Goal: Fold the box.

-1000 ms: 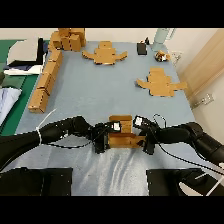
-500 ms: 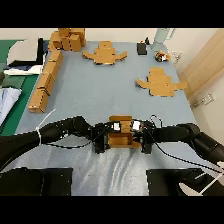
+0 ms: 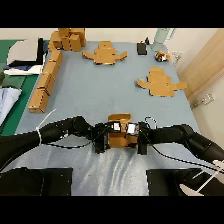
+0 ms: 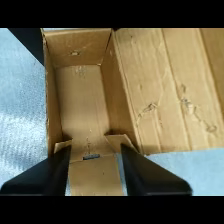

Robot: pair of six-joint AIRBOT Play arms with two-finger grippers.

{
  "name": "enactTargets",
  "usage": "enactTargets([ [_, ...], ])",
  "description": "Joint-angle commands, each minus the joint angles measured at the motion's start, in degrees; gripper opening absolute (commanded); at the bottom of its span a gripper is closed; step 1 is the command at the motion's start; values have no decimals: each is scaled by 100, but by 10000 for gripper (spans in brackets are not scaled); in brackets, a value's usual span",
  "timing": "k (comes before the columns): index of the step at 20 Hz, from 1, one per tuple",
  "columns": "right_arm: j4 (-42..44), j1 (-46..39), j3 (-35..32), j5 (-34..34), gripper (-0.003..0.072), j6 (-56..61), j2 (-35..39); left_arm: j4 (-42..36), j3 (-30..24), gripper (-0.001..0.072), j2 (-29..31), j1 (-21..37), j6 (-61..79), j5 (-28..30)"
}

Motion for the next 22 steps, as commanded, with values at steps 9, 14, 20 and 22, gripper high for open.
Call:
enactTargets([
  [9, -3775, 17, 872, -1930, 6, 5608, 474, -2, 0, 526, -4, 7, -4, 0],
  [14, -5322, -588, 1023, -2662, 6, 8467, 610, -2, 0, 525, -4, 4, -4, -2],
  [20, -1982, -1180, 584, -1838, 4, 7289, -455, -2, 0, 526, -4, 7, -2, 0],
  [22, -1410, -1180, 581, -1759, 4, 6870, -688, -2, 0, 526, -4, 7, -2, 0],
])
